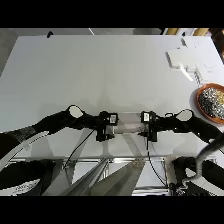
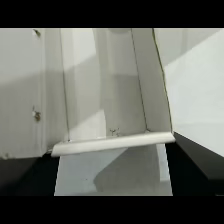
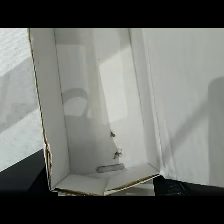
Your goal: Fold the box and place the chain.
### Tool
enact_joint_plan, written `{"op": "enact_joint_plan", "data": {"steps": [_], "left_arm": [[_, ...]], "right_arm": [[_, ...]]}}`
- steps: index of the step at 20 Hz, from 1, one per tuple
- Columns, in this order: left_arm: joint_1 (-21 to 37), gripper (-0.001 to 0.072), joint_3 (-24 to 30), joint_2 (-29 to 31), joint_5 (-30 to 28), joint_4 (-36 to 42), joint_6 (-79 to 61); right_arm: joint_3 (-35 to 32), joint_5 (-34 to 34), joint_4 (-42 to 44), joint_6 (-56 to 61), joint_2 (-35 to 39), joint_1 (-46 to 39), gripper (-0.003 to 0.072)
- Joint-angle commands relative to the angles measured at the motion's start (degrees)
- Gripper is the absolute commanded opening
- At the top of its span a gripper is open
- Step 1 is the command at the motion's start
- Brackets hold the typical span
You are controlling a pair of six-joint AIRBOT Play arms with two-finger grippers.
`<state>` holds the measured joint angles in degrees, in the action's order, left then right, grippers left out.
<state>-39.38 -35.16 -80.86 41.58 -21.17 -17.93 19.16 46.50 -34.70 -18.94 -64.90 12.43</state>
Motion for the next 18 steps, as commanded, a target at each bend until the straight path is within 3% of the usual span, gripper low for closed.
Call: {"op": "enact_joint_plan", "data": {"steps": [1, 8, 11, 12, 18], "left_arm": [[-0.13, 0.0697, 0.02, -0.04, -1.07, 3.76, -0.26], [-0.13, 0.0671, 0.02, -1.27, -2.01, 5.05, -1.36], [-0.15, 0.0374, 0.02, -1.27, -1.95, 5.27, -1.4], [-0.28, 0.0306, 0.02, -1.27, -1.99, 5.27, -1.42], [-0.28, 0.0344, 0.02, -1.25, -1.97, 5.27, -1.55]], "right_arm": [[0.04, 0.0, 0.04, 0.02, 0.0, 0.0, 0.0339], [0.04, 0.02, 0.04, 0.02, 0.02, 0.0, 0.0339], [0.04, 0.0, 0.04, 0.02, 0.0, 0.0, 0.0339], [0.04, 0.0, 0.04, 0.02, 0.02, 0.0, 0.0339], [0.04, 0.0, 0.02, 0.02, 0.0, 0.0, 0.0339]]}}
